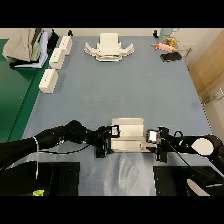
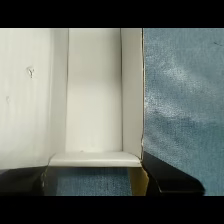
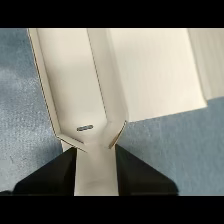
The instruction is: Fold the box.
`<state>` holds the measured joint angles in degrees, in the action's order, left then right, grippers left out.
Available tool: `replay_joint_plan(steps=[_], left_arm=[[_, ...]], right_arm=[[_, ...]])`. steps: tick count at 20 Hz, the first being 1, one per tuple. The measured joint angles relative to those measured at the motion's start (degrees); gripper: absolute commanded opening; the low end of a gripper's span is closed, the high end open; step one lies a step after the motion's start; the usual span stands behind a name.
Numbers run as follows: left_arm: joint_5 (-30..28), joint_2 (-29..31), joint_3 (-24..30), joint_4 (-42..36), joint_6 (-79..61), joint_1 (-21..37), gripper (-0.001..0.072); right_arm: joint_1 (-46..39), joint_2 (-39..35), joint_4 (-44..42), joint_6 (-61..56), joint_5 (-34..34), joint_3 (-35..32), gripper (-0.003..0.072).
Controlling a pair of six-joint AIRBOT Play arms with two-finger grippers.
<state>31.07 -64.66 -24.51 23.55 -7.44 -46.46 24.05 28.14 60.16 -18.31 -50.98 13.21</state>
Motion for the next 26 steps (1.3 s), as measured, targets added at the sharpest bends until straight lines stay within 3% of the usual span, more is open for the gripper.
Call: replay_joint_plan(steps=[8, 9, 11, 12, 19, 20, 21, 22, 26], left_arm=[[0.0, 0.0, 0.0, 0.1, 0.0, 0.0, 0.0431], [0.0, 0.0, 0.0, 0.1, 0.0, 0.0, 0.0431], [0.0, 0.0, 0.0, 0.1, 0.0, 0.0, 0.0431], [0.0, 0.0, 0.0, 0.2, -0.2, 0.0, 0.0431], [0.0, 0.0, 0.0, 0.0, 0.0, 0.0, 0.0431], [0.0, 0.0, 0.0, 0.0, 0.0, 0.0, 0.0431], [0.0, 0.0, 0.0, 0.0, 0.0, 0.0, 0.0431], [0.0, 0.0, 0.0, -0.1, 0.2, 0.0, 0.0431], [0.0, 0.0, 0.0, -0.1, 0.0, 0.0, 0.0431]], right_arm=[[0.3, 4.1, -11.6, 10.4, 3.7, -0.5, 0.0284], [0.7, 4.7, -12.6, 11.0, 4.1, -0.5, 0.0304], [1.7, 6.3, -13.9, 11.8, 5.2, -0.5, 0.0620], [2.1, 7.1, -14.3, 12.3, 5.7, -0.5, 0.0662], [3.1, 9.5, -15.0, 12.6, 7.5, -0.5, 0.0648], [3.1, 9.3, -14.5, 11.9, 7.5, -0.5, 0.0613], [3.2, 8.8, -13.4, 9.8, 7.5, -0.2, 0.0394], [3.1, 8.0, -11.3, 6.0, 7.2, 0.3, 0.0257], [3.0, 4.1, 5.4, -20.8, 5.3, 4.0, 0.0013]])
